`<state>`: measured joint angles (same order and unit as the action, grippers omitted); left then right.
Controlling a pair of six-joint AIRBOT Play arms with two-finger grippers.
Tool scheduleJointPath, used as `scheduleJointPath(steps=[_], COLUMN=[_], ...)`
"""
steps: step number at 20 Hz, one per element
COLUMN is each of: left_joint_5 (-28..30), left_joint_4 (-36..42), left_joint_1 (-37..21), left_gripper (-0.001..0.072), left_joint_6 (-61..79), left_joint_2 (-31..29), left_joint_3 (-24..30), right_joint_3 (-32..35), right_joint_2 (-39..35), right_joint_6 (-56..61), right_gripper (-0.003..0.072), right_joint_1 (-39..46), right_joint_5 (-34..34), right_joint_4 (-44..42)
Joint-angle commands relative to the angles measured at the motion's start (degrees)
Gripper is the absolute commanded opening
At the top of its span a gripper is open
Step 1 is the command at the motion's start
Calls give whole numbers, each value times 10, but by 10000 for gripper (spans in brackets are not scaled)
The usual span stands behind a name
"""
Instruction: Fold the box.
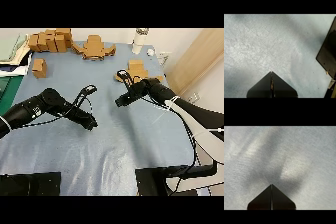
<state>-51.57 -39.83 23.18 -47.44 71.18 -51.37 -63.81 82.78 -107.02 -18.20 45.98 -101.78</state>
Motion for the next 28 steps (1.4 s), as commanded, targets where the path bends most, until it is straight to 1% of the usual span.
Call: scheduleJointPath(steps=[1,12,14,15,17,18,19,21,22,24,25,26,27,28], left_joint_5=[0,0,3,30,115,146,162,176,181,186,187,189,193,196], left_joint_4=[0,0,0,0,0,0,0,0,2,18,31,47,57,67], left_joint_1=[0,1,0,0,0,0,0,0,0,0,1,1,1,1], left_gripper=[12,12,12,12,12,12,12,12,12,12,12,12,12,12], left_joint_6=[0,0,0,0,0,0,0,0,0,0,0,0,0,0], left_joint_2=[0,0,0,0,2,1,1,3,3,3,2,3,3,3], left_joint_3=[0,0,0,-1,-1,-1,-1,-1,-1,-1,-1,-1,-1,-1], right_joint_3=[0,0,0,0,0,-1,-8,-54,-92,-181,-230,-271,-309,-337], right_joint_2=[0,0,0,1,2,2,2,3,7,35,61,89,122,153], right_joint_6=[0,0,1,0,0,10,59,165,187,187,186,187,187,186], right_gripper=[4,4,4,4,4,5,4,5,5,6,33,119,182,194], right_joint_1=[0,0,0,0,0,0,3,33,66,150,202,249,299,344], right_joint_5=[0,0,-20,-19,-1,-2,1,11,22,66,93,115,131,135], right_joint_4=[0,0,-15,-45,-94,-95,-74,17,42,40,40,39,29,10])
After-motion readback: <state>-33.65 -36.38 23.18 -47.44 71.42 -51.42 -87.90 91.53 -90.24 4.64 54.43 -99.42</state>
